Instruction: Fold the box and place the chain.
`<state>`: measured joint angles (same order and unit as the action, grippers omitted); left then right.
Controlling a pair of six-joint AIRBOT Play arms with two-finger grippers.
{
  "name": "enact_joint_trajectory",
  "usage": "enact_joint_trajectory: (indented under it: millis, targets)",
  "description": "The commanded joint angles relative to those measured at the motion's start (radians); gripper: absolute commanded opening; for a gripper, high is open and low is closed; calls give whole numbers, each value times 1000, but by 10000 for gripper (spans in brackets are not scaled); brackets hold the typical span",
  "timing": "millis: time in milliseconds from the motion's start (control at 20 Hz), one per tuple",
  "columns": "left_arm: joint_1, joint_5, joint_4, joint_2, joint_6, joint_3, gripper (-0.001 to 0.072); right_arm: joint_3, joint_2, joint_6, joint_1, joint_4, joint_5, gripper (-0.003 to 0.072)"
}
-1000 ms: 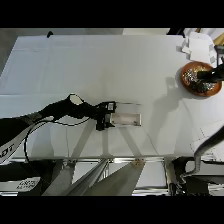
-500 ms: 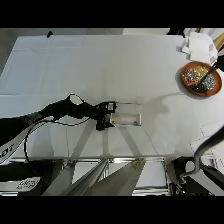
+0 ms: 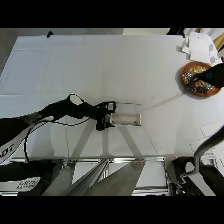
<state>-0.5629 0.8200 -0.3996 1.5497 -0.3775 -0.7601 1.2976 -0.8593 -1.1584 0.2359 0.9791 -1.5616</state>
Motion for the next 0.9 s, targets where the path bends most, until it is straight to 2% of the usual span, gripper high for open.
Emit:
enact_joint_trajectory:
  millis: [0,200,400,600,850]
  targets:
    - [0,0,0,0,0,-1,348,0,40,2,-161,-37,-62,14]
    - [0,0,0,0,0,-1,348,-12,41,-33,-383,-34,-27,14]
    - [0,0,0,0,0,-1,348,-81,41,-49,-568,-13,41,14]
    - [0,0,0,0,0,-1,348,-207,40,-71,-668,43,213,14]
    - [0,0,0,0,0,-1,348,-399,36,-71,-686,45,452,14]
